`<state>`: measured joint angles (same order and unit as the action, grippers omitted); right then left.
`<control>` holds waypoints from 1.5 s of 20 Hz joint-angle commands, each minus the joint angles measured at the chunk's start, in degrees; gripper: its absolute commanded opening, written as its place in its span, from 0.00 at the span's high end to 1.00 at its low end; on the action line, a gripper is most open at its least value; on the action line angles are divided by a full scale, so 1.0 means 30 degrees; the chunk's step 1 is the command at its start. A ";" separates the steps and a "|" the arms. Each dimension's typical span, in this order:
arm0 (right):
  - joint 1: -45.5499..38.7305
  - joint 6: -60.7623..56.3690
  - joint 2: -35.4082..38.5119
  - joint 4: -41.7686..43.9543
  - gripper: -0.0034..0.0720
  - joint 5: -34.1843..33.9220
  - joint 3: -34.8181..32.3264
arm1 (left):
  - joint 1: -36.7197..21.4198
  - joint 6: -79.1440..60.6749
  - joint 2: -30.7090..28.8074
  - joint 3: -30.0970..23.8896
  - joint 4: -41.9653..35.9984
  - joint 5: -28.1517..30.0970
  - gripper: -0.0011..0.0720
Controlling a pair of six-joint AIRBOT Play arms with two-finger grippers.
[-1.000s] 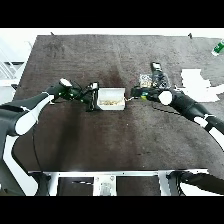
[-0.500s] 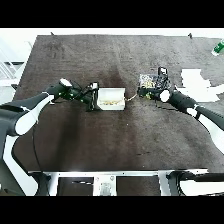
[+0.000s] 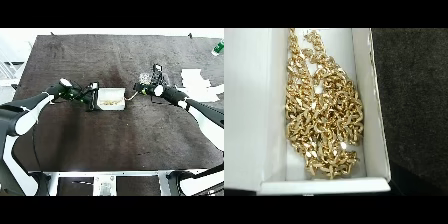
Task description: Fold the box and place the chain.
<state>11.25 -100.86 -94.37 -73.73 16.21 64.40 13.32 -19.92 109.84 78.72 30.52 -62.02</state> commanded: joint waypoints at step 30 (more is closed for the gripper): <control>0.8808 0.2266 0.5005 0.0029 0.94 0.1581 -0.0095 | -0.0015 0.0000 0.0000 0.0007 0.0000 0.0007 0.14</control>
<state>37.26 -93.91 -73.73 -74.54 23.16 64.12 13.32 -19.92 109.84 78.74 30.52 -62.02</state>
